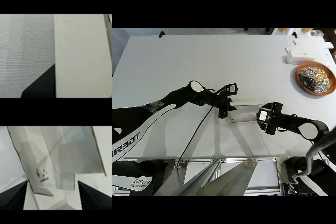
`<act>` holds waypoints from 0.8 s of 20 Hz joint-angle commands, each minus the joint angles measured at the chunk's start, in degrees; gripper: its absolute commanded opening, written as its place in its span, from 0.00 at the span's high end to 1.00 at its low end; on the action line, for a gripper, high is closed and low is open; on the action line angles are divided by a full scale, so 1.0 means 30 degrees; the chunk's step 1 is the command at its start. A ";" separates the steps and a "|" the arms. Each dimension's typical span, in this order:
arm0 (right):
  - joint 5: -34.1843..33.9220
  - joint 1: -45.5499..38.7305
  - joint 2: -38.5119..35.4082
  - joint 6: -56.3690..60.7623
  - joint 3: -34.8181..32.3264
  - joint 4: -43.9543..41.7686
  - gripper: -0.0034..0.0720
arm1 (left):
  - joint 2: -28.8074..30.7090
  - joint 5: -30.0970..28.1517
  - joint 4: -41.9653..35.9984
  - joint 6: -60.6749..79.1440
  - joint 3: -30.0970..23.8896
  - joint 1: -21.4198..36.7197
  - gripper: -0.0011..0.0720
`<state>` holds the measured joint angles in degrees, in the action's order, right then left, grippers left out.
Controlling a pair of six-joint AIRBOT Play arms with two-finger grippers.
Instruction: Fold the box and place the chain.
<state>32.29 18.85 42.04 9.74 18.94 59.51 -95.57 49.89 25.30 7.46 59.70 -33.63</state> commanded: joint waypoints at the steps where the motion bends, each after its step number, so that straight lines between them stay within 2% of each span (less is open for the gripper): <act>1: 0.0495 -0.0517 0.1202 -0.2055 0.0882 -0.1370 0.04 | -0.0007 0.0022 0.0007 0.0000 -0.0007 -0.0007 0.97; 5: 0.2047 -0.2055 0.2616 -0.2528 0.2120 -0.2186 0.03 | -0.0007 0.0022 0.0007 0.0000 0.0000 -0.0007 0.97; 16: 0.4233 -0.4685 0.5158 -0.9522 0.2251 -0.6615 0.03 | -0.0007 0.0022 0.0007 0.0007 0.0000 -0.0007 0.97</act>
